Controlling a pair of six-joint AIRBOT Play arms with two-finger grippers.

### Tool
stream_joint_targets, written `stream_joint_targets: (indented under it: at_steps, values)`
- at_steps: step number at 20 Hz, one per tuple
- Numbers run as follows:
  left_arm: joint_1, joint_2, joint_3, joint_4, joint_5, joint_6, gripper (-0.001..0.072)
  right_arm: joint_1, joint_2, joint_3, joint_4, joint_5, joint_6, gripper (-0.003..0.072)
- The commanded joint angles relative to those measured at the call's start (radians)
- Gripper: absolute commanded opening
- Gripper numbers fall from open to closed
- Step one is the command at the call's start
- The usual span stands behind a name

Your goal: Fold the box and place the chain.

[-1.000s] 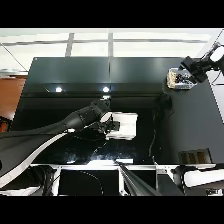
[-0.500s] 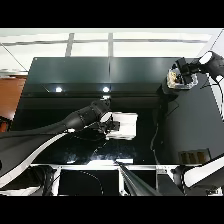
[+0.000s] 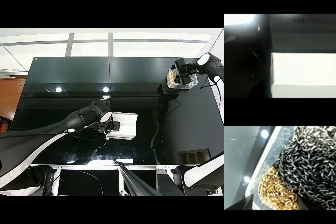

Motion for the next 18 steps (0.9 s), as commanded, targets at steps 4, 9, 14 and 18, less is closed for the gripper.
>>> stream_joint_targets:
  at_steps: [4,9,14,18]
  values:
    - [0.0,0.0,0.001,0.0,0.0,0.0,0.0032,0.0,-0.002,0.003,0.001,0.04,-0.051,0.0582]
    - [0.0,0.0,0.001,0.0,0.0,0.0,0.0032,0.0,-0.002,0.003,0.001,0.036,-0.056,0.0496]
    - [0.0,0.0,0.001,0.0,0.0,0.0,0.0032,-0.001,0.011,0.004,0.008,0.037,-0.136,0.0047]
    - [0.0,0.0,0.001,0.0,0.003,0.0,0.0032,-0.009,0.07,0.009,0.009,0.075,-0.309,0.0045]
